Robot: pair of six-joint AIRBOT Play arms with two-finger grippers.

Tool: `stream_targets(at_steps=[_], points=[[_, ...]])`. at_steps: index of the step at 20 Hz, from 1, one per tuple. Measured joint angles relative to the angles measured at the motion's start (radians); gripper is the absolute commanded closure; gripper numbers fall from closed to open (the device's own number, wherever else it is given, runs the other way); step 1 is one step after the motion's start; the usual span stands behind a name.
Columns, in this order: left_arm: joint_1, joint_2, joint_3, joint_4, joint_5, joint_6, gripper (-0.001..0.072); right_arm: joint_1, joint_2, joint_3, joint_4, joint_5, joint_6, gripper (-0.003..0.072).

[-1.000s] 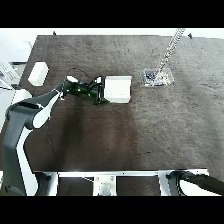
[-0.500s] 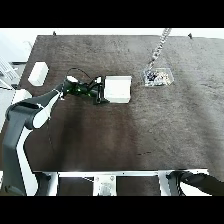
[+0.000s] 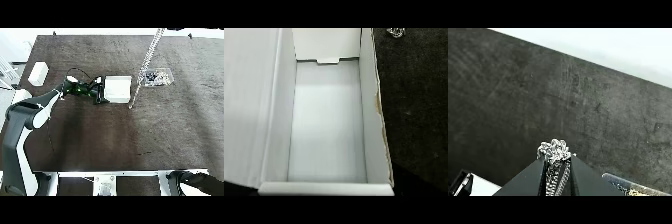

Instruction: Fold the box and place the chain.

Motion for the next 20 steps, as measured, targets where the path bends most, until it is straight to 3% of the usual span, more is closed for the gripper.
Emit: stream_targets(at_steps=[8, 15, 20], points=[[0.000, 0.000, 0.000, 0.000, 0.000, 0.000, 0.0420, 0.001, 0.005, -0.029, -0.054, 0.000, -0.006, 0.0681], [0.000, 0.000, 0.000, 0.000, 0.000, 0.000, 0.0420, -0.003, 0.006, -0.029, -0.304, 0.063, -0.023, 0.0681], [0.000, 0.000, 0.000, 0.000, 0.000, 0.000, 0.0420, -0.014, 0.005, -0.100, -0.336, 0.117, 0.005, 0.0681]])
